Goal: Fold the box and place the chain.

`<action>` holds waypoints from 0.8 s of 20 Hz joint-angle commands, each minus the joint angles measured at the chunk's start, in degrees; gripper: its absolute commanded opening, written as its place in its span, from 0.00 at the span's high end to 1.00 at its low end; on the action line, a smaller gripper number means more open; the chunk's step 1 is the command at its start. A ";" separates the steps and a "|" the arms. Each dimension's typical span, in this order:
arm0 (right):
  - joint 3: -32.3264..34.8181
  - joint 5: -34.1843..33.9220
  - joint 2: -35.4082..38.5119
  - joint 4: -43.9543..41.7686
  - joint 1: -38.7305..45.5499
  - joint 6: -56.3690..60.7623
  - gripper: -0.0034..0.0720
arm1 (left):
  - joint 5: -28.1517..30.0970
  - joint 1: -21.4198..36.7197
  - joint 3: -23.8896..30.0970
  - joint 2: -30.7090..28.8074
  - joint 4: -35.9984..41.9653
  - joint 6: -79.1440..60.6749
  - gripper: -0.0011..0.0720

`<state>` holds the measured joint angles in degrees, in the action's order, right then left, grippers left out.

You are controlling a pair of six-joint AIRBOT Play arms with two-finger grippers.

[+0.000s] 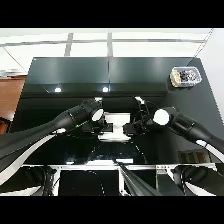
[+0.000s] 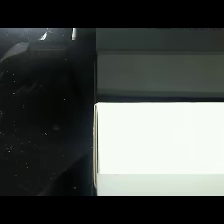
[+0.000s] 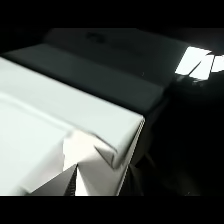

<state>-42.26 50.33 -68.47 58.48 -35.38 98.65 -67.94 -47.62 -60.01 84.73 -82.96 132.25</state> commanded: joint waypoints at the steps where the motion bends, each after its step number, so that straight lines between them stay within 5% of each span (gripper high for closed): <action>1: -5.40 3.10 -4.13 10.23 -4.33 10.54 0.47 | -0.09 0.04 -0.04 0.00 -0.09 -0.02 0.94; 6: -11.52 11.30 -7.87 22.14 -9.53 21.53 0.47 | -0.07 0.04 -0.04 0.00 -0.09 -0.02 0.94; 8: -11.67 11.52 -7.93 22.38 -10.40 23.04 0.60 | -0.07 0.04 -0.04 0.00 -0.09 -0.02 0.94; 16: -11.67 11.56 -9.68 22.05 -10.45 27.39 0.69 | -0.22 0.04 -0.04 0.00 -0.09 -0.04 0.94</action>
<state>-53.80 61.47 -77.45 80.14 -45.65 123.96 -67.99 -47.62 -60.01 84.73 -83.05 132.22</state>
